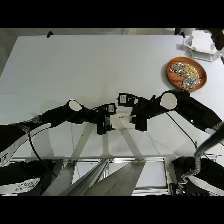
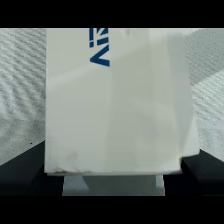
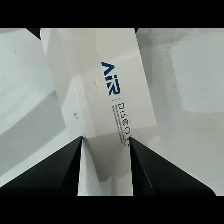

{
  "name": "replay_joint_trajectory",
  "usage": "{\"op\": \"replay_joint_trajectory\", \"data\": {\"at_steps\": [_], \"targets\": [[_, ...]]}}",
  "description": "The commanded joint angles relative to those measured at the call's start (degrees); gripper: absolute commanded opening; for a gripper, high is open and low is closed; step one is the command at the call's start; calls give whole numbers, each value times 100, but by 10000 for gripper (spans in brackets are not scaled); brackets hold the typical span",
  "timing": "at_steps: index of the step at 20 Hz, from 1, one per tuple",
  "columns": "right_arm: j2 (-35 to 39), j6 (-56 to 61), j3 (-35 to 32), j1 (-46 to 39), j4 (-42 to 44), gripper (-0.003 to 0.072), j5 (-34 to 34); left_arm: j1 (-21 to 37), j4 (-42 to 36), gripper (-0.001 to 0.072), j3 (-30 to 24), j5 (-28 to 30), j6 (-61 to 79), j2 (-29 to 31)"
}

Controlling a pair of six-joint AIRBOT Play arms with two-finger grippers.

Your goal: Fold the box and place the chain.

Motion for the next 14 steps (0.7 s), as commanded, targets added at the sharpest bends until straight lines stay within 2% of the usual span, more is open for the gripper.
{"op": "replay_joint_trajectory", "data": {"at_steps": [1,4,9,14], "targets": [[125,4,-2,2,2,294,35,-2,0,412,-2,0,-2,2],[256,35,-2,2,0,294,-70,-4,0,412,-2,0,-2,2],[256,44,-2,4,0,294,-662,-4,0,412,-2,0,-2,2],[256,42,-59,4,7,294,-466,-2,0,412,-2,-2,-2,2]]}}
